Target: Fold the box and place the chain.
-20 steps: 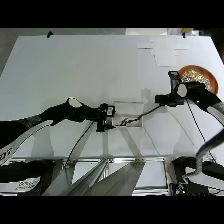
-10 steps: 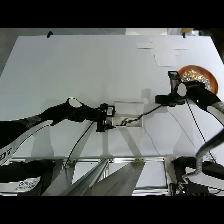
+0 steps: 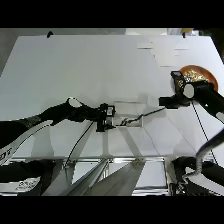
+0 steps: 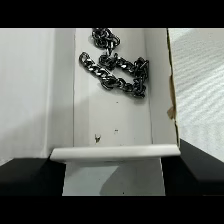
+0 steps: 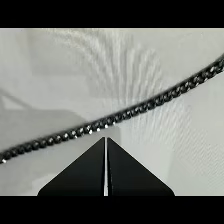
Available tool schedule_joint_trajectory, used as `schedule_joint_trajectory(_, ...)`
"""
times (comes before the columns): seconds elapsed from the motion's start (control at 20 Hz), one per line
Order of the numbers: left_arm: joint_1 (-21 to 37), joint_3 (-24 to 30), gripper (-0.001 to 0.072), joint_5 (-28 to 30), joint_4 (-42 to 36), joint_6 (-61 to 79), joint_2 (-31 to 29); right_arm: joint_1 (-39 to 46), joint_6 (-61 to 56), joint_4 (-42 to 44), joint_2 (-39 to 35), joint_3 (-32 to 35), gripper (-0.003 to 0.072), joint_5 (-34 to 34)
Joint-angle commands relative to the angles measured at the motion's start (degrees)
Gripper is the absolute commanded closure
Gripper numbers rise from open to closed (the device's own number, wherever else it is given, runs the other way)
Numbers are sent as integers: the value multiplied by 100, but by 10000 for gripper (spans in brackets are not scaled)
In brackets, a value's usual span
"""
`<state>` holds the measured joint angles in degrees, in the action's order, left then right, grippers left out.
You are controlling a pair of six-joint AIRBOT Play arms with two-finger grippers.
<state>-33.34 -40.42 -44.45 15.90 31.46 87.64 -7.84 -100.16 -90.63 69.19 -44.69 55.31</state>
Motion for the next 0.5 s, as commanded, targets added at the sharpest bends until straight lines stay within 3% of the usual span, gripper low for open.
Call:
schedule_joint_trajectory(0.0,4,2,699,2,0,2,-4,4,15,-66,-240,-4,670,133)
schedule_joint_trajectory(0.1,4,2,699,2,0,2,-4,4,15,-68,-238,7,666,221)
schedule_joint_trajectory(0.2,4,2,699,2,0,2,-4,7,-48,-66,-225,63,495,216)
schedule_joint_trajectory(0.35,4,2,699,0,-2,2,-4,7,-249,-66,-26,173,473,162)
schedule_joint_trajectory(0.45,4,2,699,2,-2,2,-4,4,-332,-66,72,223,292,44)
